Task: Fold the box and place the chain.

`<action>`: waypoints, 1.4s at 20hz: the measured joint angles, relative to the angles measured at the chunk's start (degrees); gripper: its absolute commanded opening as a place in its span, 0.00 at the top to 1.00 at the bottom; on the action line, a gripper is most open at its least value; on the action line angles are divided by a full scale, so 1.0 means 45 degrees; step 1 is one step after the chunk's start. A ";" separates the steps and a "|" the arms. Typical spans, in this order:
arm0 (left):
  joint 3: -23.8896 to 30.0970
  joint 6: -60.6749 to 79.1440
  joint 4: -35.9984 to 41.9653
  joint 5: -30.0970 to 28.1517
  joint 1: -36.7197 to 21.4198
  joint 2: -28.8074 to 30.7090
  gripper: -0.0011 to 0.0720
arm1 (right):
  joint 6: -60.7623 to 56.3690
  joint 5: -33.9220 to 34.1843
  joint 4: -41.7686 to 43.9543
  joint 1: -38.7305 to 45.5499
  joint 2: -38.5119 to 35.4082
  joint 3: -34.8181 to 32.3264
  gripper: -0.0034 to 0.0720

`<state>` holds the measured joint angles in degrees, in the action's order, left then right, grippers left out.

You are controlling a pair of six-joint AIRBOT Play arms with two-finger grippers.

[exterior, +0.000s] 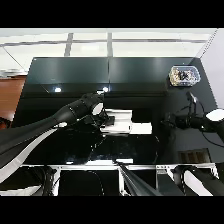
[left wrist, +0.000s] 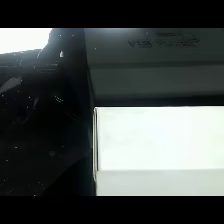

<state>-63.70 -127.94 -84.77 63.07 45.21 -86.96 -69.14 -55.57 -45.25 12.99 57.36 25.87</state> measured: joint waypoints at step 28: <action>0.0000 0.0005 -0.0010 -0.0015 0.0000 0.0000 0.94 | 0.1841 -0.0597 0.3628 -0.6397 0.2395 0.2176 0.41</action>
<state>-63.70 -127.92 -84.82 63.00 45.21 -86.96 -60.86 -58.26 -28.93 -15.79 68.14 35.66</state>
